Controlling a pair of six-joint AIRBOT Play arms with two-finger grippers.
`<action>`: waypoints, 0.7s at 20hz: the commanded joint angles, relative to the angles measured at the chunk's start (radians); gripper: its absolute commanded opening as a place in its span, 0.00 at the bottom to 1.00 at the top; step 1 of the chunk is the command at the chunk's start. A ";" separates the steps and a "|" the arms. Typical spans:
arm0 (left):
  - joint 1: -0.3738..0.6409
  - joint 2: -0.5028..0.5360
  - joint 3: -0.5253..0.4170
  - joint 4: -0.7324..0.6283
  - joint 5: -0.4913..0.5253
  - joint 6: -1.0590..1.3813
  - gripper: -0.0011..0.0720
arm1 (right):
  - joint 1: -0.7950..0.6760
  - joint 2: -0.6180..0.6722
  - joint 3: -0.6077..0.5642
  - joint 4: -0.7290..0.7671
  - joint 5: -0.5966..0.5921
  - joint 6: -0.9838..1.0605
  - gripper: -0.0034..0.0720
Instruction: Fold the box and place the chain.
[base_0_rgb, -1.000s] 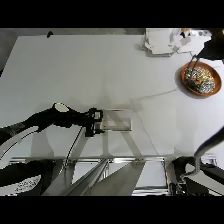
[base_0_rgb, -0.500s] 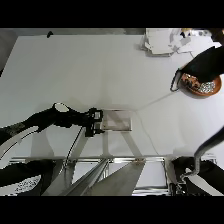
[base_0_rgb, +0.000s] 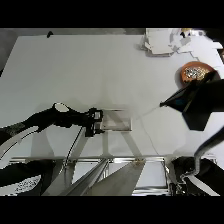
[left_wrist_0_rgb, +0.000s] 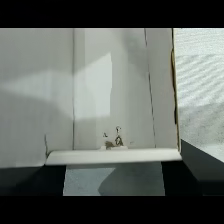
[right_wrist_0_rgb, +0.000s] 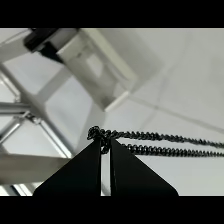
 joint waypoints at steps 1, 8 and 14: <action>0.000 0.000 0.000 0.000 0.000 0.000 0.03 | 0.105 0.011 -0.135 0.044 -0.178 -0.008 0.07; 0.000 0.000 0.000 0.000 0.000 0.000 0.03 | 0.280 -0.085 -0.311 0.044 -0.481 -0.010 0.07; 0.000 0.000 0.000 0.000 0.000 0.000 0.03 | 0.361 -0.291 -0.314 0.043 -0.556 -0.013 0.07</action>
